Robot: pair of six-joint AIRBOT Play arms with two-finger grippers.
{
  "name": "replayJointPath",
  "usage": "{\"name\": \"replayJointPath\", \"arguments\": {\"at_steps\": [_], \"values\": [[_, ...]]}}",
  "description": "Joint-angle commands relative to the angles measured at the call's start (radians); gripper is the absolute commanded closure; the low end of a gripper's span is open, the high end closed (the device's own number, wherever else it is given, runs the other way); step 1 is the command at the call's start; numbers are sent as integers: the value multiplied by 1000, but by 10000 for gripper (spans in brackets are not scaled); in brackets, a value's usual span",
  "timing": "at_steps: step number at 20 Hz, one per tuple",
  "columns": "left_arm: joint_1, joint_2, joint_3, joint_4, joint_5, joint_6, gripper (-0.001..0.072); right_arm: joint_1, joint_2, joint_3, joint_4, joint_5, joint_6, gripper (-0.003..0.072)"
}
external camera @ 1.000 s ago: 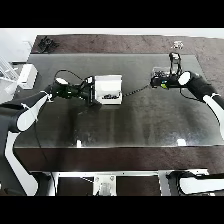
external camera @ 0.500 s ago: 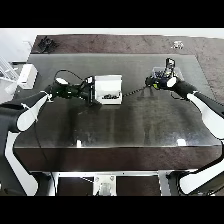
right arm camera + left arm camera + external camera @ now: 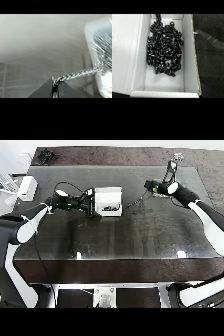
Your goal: Fold the box and place the chain.
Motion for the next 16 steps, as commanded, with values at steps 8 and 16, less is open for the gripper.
{"name": "replayJointPath", "arguments": {"at_steps": [8,16], "values": [[0,0,0,0,0,0,198,277,514,10,-23,-48,-182,677],[0,0,0,0,0,0,198,506,529,39,-57,-48,-215,676]]}}
